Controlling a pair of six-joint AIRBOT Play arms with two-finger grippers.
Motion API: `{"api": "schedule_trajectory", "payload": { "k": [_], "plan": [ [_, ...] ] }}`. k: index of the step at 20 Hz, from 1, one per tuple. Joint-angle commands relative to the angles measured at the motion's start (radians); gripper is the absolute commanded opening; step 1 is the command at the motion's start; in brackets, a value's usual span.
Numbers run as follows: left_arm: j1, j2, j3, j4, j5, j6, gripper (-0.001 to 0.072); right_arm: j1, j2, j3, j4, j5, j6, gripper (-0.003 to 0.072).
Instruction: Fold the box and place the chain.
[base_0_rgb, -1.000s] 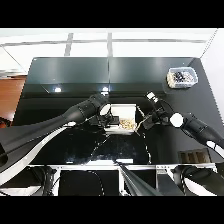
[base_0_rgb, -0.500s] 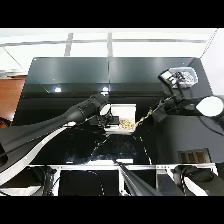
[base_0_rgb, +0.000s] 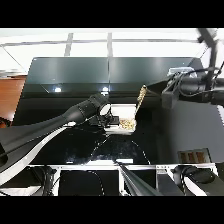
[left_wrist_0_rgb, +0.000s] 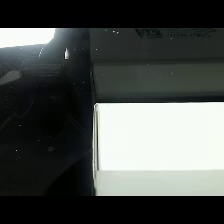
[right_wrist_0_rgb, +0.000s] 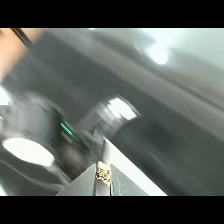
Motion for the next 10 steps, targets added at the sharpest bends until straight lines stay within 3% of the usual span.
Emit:
{"api": "schedule_trajectory", "payload": {
  "k": [1,6,10],
  "plan": [
    [0.0,0.0,0.0,0.0,0.0,0.0,0.0031,0.0,0.003,0.021,0.232,-0.084,-0.041,0.0017],
    [0.0,0.0,0.0,0.0,0.0,0.0,0.0031,0.001,0.002,0.021,0.32,-0.099,-0.057,0.0017],
    [0.0,0.0,0.0,0.0,0.0,0.0,0.0031,0.024,-0.017,-0.021,0.163,-0.038,-0.016,0.0017]
  ]
}}
